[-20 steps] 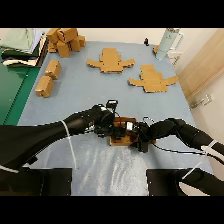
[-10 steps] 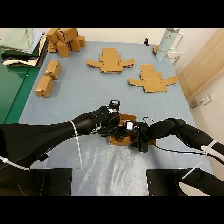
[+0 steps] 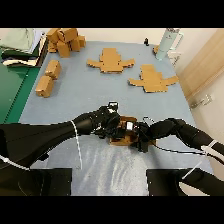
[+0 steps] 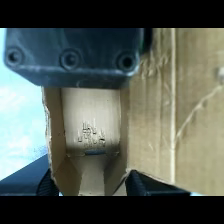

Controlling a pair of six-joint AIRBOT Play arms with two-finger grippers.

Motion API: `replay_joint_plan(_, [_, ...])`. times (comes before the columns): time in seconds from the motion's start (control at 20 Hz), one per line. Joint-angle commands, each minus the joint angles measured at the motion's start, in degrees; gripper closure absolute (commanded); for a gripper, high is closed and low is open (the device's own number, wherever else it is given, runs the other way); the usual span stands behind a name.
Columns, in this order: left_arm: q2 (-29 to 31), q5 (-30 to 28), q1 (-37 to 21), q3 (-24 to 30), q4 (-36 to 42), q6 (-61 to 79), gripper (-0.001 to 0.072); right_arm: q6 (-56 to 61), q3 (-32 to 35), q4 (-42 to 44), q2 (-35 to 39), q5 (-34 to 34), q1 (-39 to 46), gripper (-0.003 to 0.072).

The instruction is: Fold the box.

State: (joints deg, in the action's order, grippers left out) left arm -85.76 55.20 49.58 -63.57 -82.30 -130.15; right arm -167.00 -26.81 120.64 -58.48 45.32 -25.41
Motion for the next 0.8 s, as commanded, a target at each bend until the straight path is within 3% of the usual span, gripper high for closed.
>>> replay_joint_plan(0.0, [-0.28,0.35,0.02,-0.07,0.00,-0.22,0.0402,0.04,-0.02,0.02,-0.02,0.02,-0.02,0.0212])
replay_joint_plan(0.1, [-0.63,0.76,0.28,-0.07,0.44,-0.72,0.0445,0.02,-0.02,0.02,-0.02,0.02,-0.02,0.0212])
replay_joint_plan(0.25, [-0.74,0.72,1.25,-0.09,0.39,-2.23,0.0695,0.02,-0.02,0.02,-0.02,0.02,-0.02,0.0212])
replay_joint_plan(0.75, [-0.72,2.05,1.51,-1.33,0.22,-4.20,0.0692,0.02,-0.02,0.02,-0.02,0.02,-0.02,0.0212])
